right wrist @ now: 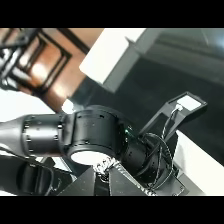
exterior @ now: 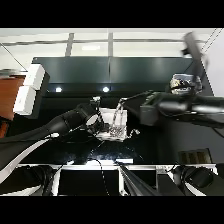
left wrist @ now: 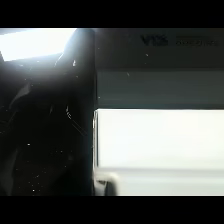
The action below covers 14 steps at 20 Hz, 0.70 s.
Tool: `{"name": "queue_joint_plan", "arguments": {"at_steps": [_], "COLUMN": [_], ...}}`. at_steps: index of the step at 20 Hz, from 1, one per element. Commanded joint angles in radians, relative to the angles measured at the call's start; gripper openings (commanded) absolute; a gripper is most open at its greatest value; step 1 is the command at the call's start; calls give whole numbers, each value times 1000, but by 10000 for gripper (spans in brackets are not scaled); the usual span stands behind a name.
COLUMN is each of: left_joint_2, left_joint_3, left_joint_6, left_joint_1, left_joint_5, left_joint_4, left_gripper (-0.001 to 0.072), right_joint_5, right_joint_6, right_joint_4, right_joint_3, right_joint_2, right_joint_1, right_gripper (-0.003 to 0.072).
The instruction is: Fold the box and place the chain.
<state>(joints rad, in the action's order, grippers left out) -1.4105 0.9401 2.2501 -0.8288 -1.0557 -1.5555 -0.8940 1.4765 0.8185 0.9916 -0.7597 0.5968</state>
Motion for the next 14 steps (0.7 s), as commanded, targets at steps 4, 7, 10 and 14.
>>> {"name": "queue_joint_plan", "arguments": {"at_steps": [4,7,10,14], "left_joint_2": [0,0,0,0], "left_joint_3": [1,1,1,1], "left_joint_6": [-2,-2,-2,-2], "left_joint_1": [-2,-2,-2,-2], "left_joint_5": [-4,-3,-2,-2], "left_joint_4": [0,0,0,0], "left_gripper": [33,33,33,33], "right_joint_5": [46,70,87,71], "right_joint_6": [12,64,80,157], "right_joint_4": [81,119,121,139], "right_joint_3": [-3,-45,-130,-184], "right_joint_2": [-115,-135,-137,-135], "right_joint_1": [50,50,50,34], "right_gripper": [28,29,30,717]}}
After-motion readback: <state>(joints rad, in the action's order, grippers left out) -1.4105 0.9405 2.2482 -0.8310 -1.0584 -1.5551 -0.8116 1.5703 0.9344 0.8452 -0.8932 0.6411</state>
